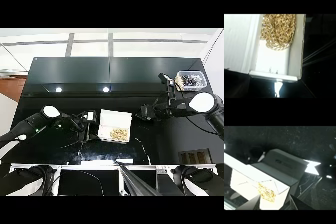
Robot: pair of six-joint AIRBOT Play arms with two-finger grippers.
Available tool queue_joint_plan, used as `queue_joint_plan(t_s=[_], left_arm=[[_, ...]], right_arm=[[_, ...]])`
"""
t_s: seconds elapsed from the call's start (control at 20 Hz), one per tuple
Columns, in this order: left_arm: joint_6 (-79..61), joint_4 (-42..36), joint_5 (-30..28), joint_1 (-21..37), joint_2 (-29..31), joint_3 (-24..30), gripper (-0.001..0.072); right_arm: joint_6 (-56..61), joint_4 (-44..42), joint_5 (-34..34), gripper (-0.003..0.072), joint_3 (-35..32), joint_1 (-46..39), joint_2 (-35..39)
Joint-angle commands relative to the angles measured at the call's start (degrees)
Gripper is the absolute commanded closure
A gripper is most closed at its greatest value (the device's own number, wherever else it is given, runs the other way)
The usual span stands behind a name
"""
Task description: Fold the box and place the chain.
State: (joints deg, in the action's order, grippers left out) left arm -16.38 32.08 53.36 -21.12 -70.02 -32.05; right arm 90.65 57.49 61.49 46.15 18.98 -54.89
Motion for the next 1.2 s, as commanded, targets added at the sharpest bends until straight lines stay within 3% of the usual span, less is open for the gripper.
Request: queue_joint_plan(t_s=[0.0, 0.6, 0.65, 0.75, 0.8, 1.0, 1.1, 1.15], left_arm=[[-0.2, 0.0, -0.5, -0.2, -0.4, -0.1, -0.0001], [-1.8, -3.0, -1.3, -2.6, -2.7, -0.1, 0.0013], [-1.6, -3.0, -1.4, -2.6, -2.7, 0.0, 0.0050], [-1.1, -2.1, -1.7, -2.5, -2.7, 0.0, 0.0288], [-1.0, -2.1, -1.6, -2.3, -2.7, -0.1, 0.0365], [2.2, -1.7, -1.8, -0.6, -2.4, 0.0, 0.0380], [3.9, -0.4, -2.2, 0.1, -2.3, 0.0, 0.0435], [4.4, 0.3, -2.1, 0.4, -2.1, 0.0, 0.0434]], right_arm=[[0.0, 0.0, 0.0, 0.0244, 0.0, 0.0, 0.0], [0.1, -0.1, 0.0, 0.0244, 0.0, 0.0, 0.0], [0.0, -0.1, 0.0, 0.0244, 0.0, 0.0, 0.0], [0.0, 0.0, -0.2, 0.0244, 0.0, 0.0, 0.0], [0.0, 0.0, -0.5, 0.0244, 0.0, 0.0, 0.0], [-0.2, -0.1, -4.3, 0.0241, 0.4, 0.0, 0.0], [-1.9, -0.8, -6.8, -0.0030, 1.0, 0.2, -0.2], [-3.8, -1.4, -7.3, -0.0029, 1.4, 0.2, -0.3]])
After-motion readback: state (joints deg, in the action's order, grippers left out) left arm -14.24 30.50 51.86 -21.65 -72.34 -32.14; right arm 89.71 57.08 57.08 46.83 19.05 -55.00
